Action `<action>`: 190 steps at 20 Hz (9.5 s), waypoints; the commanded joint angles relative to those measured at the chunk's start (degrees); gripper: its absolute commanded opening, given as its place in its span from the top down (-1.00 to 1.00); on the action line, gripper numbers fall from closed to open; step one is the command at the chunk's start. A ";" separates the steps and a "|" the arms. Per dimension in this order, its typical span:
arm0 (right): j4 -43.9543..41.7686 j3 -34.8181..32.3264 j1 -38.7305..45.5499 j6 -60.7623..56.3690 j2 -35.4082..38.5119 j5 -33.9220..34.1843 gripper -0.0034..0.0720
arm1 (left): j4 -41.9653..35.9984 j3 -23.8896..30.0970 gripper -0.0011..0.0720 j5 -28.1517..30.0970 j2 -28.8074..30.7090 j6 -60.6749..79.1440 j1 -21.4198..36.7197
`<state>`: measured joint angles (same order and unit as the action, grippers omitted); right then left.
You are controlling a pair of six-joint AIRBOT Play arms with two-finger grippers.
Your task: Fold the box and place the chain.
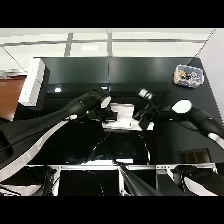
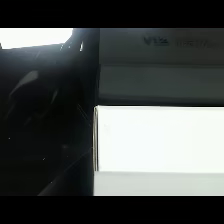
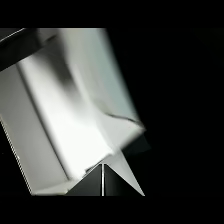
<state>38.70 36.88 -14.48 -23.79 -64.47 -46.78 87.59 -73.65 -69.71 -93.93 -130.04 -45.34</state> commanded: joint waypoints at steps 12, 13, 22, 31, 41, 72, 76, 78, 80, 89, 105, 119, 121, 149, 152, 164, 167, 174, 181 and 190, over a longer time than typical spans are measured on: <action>1.77 -9.53 29.70 -43.95 -1.22 -11.54 0.86 | -0.04 -0.04 0.89 1.09 0.02 -0.07 -0.02; -2.80 -9.53 29.64 -39.19 -3.72 -14.10 0.86 | -0.04 -0.04 0.89 1.09 0.02 -0.07 -0.02; -19.15 -8.63 21.03 -18.73 -11.67 -17.35 0.86 | -0.04 -0.04 0.89 1.14 0.02 -0.07 -0.02; -18.05 -4.28 16.39 -18.84 -11.65 -20.26 -0.63 | -0.04 -0.04 0.89 1.14 0.02 -0.07 -0.02; -5.75 7.87 3.50 -41.09 -11.63 -18.64 -0.18 | -0.07 -0.04 0.89 1.14 0.02 -0.07 -0.02; 44.70 21.75 -22.08 -104.63 -17.62 -18.56 0.05 | 0.20 -0.04 0.89 2.25 -0.09 -0.07 -0.02; 44.37 21.75 -22.08 -104.59 -17.62 -17.09 0.79 | 0.20 -0.04 0.89 2.21 -0.09 -0.09 -0.02; 43.98 21.75 -22.08 -104.61 -17.62 -16.24 0.86 | 0.20 -0.04 0.89 2.21 -0.09 -0.07 -0.02; 43.89 21.75 -22.05 -104.59 -17.62 -16.35 0.86 | 0.20 -0.04 0.89 2.21 -0.09 -0.07 -0.02; 43.91 21.75 -22.01 -103.93 -17.70 -15.37 0.35 | 0.20 -0.04 0.89 2.25 -0.09 -0.07 -0.02; 42.36 21.75 -21.70 -103.93 -19.32 -14.32 0.86 | 0.20 -0.04 0.89 2.23 -0.09 -0.07 -0.02; 46.21 29.42 -21.59 -98.38 -17.40 -23.12 0.19 | 0.22 -0.04 0.89 2.21 -0.09 -0.09 -0.02; 47.54 31.26 -21.57 -95.47 -15.41 -26.25 0.19 | 0.20 -0.04 0.89 2.23 -0.09 -0.09 -0.02; 47.06 64.00 32.30 -83.73 -41.86 -17.38 -0.95 | 0.28 -0.04 0.89 2.56 -0.09 -0.07 0.61; 47.23 71.38 32.76 -83.73 -46.47 -17.73 -0.95 | 0.22 -0.04 0.89 2.40 -0.09 -0.07 0.72; 46.84 75.54 34.49 -83.65 -53.62 -17.25 -0.67 | 0.26 -0.04 0.89 2.78 -0.09 -0.07 0.76; 46.84 75.54 34.49 -82.88 -54.31 -17.05 -0.66 | 0.22 -0.04 0.89 3.19 -0.09 -0.07 0.76; 46.86 77.02 34.49 -79.12 -54.23 -21.24 0.86 | 0.22 -0.04 0.89 3.30 -0.09 -0.07 0.76; 46.84 80.76 34.47 -70.12 -44.54 -27.74 0.86 | 0.20 -0.04 0.89 3.52 -0.09 -0.07 0.81; 36.74 80.74 34.84 -63.49 -26.43 -28.63 0.86 | 0.22 -0.04 0.89 3.72 -0.09 -0.07 0.83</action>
<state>79.33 117.56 20.29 -89.27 -95.81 -75.57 87.81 -73.65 -66.02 -93.97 -130.13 -44.58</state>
